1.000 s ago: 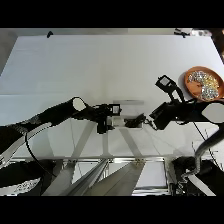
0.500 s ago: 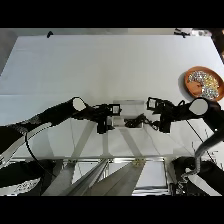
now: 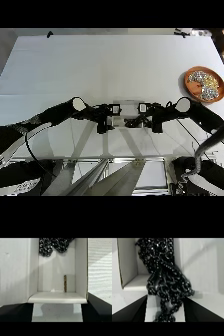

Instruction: Fold the box and place the chain.

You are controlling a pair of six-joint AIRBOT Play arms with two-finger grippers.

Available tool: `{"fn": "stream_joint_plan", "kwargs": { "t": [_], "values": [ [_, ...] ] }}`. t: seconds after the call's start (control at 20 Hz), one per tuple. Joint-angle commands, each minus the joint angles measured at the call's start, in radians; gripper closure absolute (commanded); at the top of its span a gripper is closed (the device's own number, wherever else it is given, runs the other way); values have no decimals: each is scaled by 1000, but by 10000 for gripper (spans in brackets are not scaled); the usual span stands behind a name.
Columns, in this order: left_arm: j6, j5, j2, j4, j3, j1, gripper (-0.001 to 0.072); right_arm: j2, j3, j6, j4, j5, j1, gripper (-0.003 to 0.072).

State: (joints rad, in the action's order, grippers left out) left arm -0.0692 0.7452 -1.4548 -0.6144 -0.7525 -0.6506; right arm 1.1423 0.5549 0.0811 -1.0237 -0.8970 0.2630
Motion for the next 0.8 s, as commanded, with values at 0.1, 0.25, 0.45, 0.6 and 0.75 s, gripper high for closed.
{"fn": "stream_joint_plan", "kwargs": {
  "t": [0.1,0.25,0.45,0.6,0.75],
  "values": [
    [0,0,0,0,-1,1,696,42,0,2,79,49,4,293],
    [0,0,0,0,-1,1,696,43,0,27,79,52,4,484],
    [0,0,0,0,-1,1,696,41,0,93,52,41,4,668],
    [0,0,0,0,-1,1,696,3,0,192,-32,42,4,677],
    [0,0,0,0,-1,1,696,-93,0,290,-89,56,3,678]
  ]
}}
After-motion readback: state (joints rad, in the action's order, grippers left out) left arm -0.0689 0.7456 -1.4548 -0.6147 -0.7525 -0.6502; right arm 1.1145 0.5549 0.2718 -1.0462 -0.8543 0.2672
